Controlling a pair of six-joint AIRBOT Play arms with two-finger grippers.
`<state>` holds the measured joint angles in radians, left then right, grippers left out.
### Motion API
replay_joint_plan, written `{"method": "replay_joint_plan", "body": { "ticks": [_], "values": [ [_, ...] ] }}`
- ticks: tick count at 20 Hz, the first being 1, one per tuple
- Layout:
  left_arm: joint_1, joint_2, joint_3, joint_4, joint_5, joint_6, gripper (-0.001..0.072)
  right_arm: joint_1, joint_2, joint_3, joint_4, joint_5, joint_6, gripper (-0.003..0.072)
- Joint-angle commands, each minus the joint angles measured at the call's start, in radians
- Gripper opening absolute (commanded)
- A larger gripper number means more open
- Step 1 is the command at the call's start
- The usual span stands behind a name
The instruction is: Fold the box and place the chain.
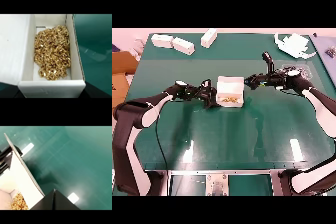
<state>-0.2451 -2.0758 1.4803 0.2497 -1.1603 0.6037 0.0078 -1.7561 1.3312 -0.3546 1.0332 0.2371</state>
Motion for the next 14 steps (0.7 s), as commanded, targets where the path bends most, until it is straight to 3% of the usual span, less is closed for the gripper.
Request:
{"method": "replay_joint_plan", "body": {
  "ticks": [1,10,14],
  "values": [
    [0.000,0.001,0.001,-0.003,0.006,-0.001,0.0357,0.002,-0.003,0.002,-0.071,0.068,0.021,0.0008],
    [0.000,0.001,0.001,-0.003,0.006,-0.001,0.0357,0.002,-0.002,0.114,-0.071,0.335,0.113,0.0009],
    [0.000,0.001,0.001,-0.003,0.006,-0.001,0.0357,0.003,-0.002,0.130,-0.142,0.362,0.131,0.0010]
  ]
}}
